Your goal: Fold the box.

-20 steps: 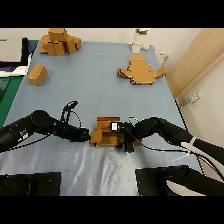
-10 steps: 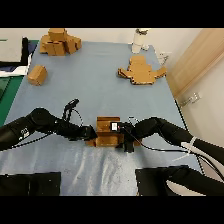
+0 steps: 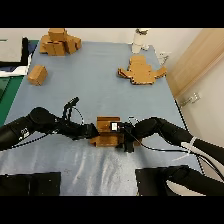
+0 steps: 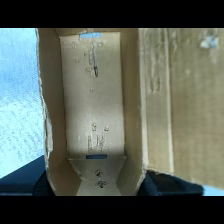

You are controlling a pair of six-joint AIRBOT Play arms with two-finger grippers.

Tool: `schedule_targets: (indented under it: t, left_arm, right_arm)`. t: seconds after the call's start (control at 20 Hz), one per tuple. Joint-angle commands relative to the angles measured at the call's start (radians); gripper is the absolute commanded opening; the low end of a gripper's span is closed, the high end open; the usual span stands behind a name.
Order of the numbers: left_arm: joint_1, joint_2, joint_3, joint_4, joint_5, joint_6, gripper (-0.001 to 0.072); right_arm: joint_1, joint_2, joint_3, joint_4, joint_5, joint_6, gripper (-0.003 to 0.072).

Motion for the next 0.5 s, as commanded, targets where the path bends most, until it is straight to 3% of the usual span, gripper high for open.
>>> schedule_targets:
  t: [0.0,0.3,0.4,0.45]
  left_arm:
    - [0.000,-0.011,0.001,-0.055,-0.018,0.050,0.0704]
    - [0.000,-0.110,0.001,-0.250,-0.019,0.206,0.0703]
    - [0.000,-0.120,0.001,-0.243,-0.019,0.216,0.0537]
    - [0.000,-0.119,0.001,-0.240,-0.019,0.222,0.0526]
  right_arm:
    - [0.000,0.000,0.000,0.000,0.000,0.000,0.0569]
    - [0.000,0.000,0.000,0.000,0.000,0.000,0.0569]
    - [0.000,0.000,0.000,0.000,0.000,0.000,0.0569]
    - [0.000,0.000,0.000,0.000,0.000,0.000,0.0569]
